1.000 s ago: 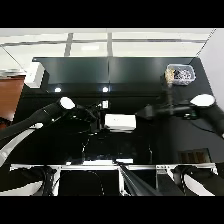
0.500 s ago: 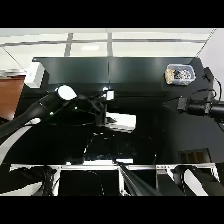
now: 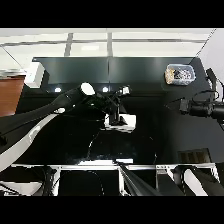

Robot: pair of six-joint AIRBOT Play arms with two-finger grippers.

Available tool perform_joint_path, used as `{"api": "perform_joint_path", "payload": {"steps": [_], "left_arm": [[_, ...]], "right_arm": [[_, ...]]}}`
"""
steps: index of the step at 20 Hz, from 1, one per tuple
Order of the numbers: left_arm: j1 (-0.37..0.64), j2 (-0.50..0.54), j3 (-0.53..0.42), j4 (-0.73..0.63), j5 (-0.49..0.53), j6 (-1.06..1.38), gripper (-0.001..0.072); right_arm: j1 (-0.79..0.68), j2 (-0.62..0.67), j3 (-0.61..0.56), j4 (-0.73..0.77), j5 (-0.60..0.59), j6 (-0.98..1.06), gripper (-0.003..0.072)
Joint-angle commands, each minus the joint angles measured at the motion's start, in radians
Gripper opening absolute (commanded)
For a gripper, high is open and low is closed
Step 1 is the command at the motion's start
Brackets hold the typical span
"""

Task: Fold the box and place the chain.

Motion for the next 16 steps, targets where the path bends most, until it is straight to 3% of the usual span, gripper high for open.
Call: {"api": "perform_joint_path", "payload": {"steps": [1,10,16], "left_arm": [[-0.001,-0.023,0.010,0.028,-0.047,-0.018,0.0715],[-0.031,-0.023,0.014,0.133,-0.060,0.082,0.0715],[-0.080,-0.023,0.014,0.260,0.039,0.096,0.0715]], "right_arm": [[-0.001,0.001,0.001,-0.023,-0.006,-0.001,0.0011],[-0.001,0.001,0.001,-0.027,-0.027,-0.001,0.0011],[-0.001,0.001,0.001,-0.027,-0.027,0.000,0.0012]]}}
